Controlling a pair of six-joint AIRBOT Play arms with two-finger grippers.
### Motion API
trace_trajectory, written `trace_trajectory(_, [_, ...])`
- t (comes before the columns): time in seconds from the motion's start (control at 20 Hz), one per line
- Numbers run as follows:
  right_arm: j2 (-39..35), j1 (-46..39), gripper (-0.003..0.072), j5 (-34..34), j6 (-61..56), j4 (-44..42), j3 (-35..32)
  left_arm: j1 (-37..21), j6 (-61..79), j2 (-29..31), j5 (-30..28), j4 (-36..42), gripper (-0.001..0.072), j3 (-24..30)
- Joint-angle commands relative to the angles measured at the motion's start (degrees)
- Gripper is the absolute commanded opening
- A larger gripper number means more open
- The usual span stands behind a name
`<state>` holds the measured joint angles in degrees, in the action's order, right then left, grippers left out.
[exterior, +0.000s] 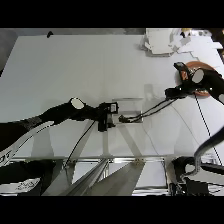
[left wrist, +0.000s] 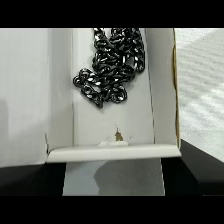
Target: Fold the box and place the chain.
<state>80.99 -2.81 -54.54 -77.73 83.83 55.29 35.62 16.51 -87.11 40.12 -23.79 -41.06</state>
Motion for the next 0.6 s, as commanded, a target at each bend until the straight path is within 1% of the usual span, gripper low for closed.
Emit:
trace_trajectory(0.0, [1.68,-0.04,0.0278,1.18,0.22,0.39,0.02,-0.04,0.00,0.04,-0.02,0.00,0.0272,0.00])
trace_trajectory(0.25, [4.13,-0.04,0.0275,1.29,0.26,0.39,0.04,-0.04,0.00,0.04,-0.02,0.00,0.0272,0.00])
trace_trajectory(0.3, [4.13,-0.04,0.0228,1.31,0.26,0.39,0.04,-0.04,0.00,0.04,-0.02,-0.02,0.0272,0.00])
trace_trajectory(0.35, [4.13,-0.04,0.0162,1.27,0.26,0.39,0.04,-0.04,0.00,0.04,-0.02,-0.02,0.0272,0.00])
trace_trajectory(0.4, [4.07,-0.04,0.0151,1.20,0.26,0.39,0.04,-0.04,0.00,0.04,-0.02,-0.02,0.0272,0.00])
trace_trajectory(0.5, [2.82,-0.04,0.0020,1.01,0.70,0.37,0.04,-0.04,0.00,0.04,-0.02,0.00,0.0272,0.00])
trace_trajectory(0.55, [1.27,-0.04,0.0021,0.72,1.79,0.37,0.04,-0.04,-0.02,0.04,-0.02,0.00,0.0272,0.00])
